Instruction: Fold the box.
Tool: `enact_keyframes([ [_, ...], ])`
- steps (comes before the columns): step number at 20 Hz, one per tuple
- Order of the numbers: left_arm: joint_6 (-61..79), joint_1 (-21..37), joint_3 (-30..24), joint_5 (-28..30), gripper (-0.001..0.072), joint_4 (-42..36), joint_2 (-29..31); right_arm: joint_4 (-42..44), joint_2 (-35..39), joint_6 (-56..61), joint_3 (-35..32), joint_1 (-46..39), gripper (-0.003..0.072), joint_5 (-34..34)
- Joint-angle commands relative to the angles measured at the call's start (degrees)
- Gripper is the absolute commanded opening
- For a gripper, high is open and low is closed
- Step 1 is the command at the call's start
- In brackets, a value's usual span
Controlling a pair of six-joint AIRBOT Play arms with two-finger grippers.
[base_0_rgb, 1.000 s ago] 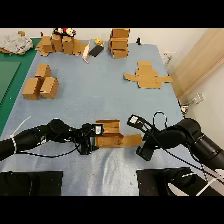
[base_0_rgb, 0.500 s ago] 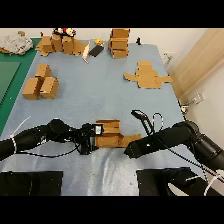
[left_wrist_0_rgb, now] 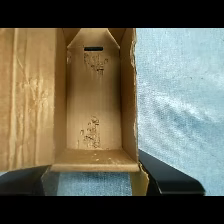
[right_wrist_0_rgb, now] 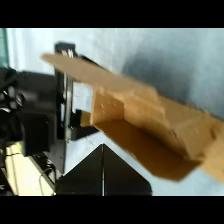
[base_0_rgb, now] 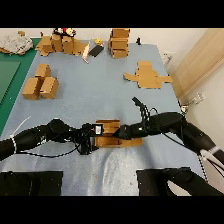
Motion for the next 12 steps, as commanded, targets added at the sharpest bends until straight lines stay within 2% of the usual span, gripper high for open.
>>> enact_keyframes([
  [1,0.0,0.0,0.0,0.0,0.0368,0.0,0.0,15.2,-9.1,-17.7,0.3,-6.5,0.0001,-4.8],
  [12,0.0,0.0,0.0,0.0,0.0369,0.0,0.0,15.3,-20.7,-26.1,0.8,-8.6,0.0001,-2.0],
])
